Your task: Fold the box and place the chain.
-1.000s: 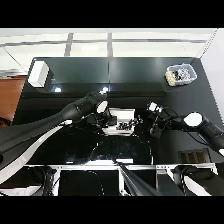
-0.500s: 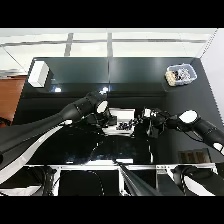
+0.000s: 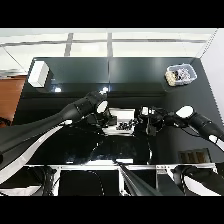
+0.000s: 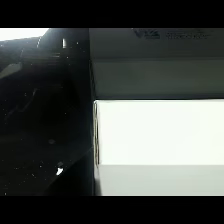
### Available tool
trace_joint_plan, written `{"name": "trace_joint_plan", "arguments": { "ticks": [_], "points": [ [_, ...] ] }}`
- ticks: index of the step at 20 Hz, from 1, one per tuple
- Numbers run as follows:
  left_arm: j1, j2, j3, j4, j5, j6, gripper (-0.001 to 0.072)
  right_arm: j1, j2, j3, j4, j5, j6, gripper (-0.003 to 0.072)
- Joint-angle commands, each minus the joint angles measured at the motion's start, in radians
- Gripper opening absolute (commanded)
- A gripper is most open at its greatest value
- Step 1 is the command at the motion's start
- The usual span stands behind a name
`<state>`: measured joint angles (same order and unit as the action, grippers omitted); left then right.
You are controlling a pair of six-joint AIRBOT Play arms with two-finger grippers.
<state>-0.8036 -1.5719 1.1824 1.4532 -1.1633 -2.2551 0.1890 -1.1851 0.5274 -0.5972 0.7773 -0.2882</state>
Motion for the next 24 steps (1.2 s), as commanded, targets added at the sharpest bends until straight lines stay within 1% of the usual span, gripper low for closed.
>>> {"name": "trace_joint_plan", "arguments": {
  "ticks": [1,3,8,10,11,13,14,15,17,19,22,24],
  "points": [
    [0.0,0.0,0.0,0.0,-0.001,0.0,0.0029,0.0,-0.029,0.004,0.002,0.003,-0.008,0.0705],
    [0.0,0.0,0.0,0.0,-0.001,0.0,0.0029,0.006,-0.047,0.005,0.002,-0.006,-0.016,0.0705],
    [0.0,0.0,0.0,0.0,-0.002,0.0,0.0029,0.09,-0.061,0.004,0.002,-0.137,-0.016,0.0705],
    [0.0,0.0,0.0,0.0,-0.002,0.0,0.0029,0.095,-0.061,0.004,0.0,-0.157,-0.007,0.0703],
    [0.0,0.0,0.0,0.0,-0.003,0.0,0.0029,0.093,-0.061,0.004,-0.009,-0.147,-0.007,0.0641],
    [0.0,0.0,0.0,0.0,-0.014,0.0,0.0029,0.092,-0.061,0.004,-0.033,-0.13,0.02,0.0226],
    [0.0,0.0,0.0,0.0,-0.021,0.0,0.0029,0.092,-0.06,0.004,-0.055,-0.126,0.051,0.0048],
    [0.0,0.0,0.0,0.0,-0.025,0.0,0.0029,0.092,-0.058,0.004,-0.076,-0.126,0.092,0.0021],
    [0.0,0.0,0.0,0.0,-0.027,0.0,0.0029,0.091,-0.045,0.004,-0.131,-0.127,0.208,0.002],
    [0.0,0.0,0.0,0.0,-0.027,0.0,0.0029,0.091,-0.016,0.004,-0.213,-0.127,0.373,0.002],
    [0.0,0.0,0.0,0.0,-0.026,0.0,0.0029,0.091,0.07,0.004,-0.369,-0.114,0.692,0.0019],
    [0.0,0.0,0.0,0.0,-0.026,0.0,0.0029,0.091,0.159,0.005,-0.398,-0.051,0.831,0.0019]
  ]
}}
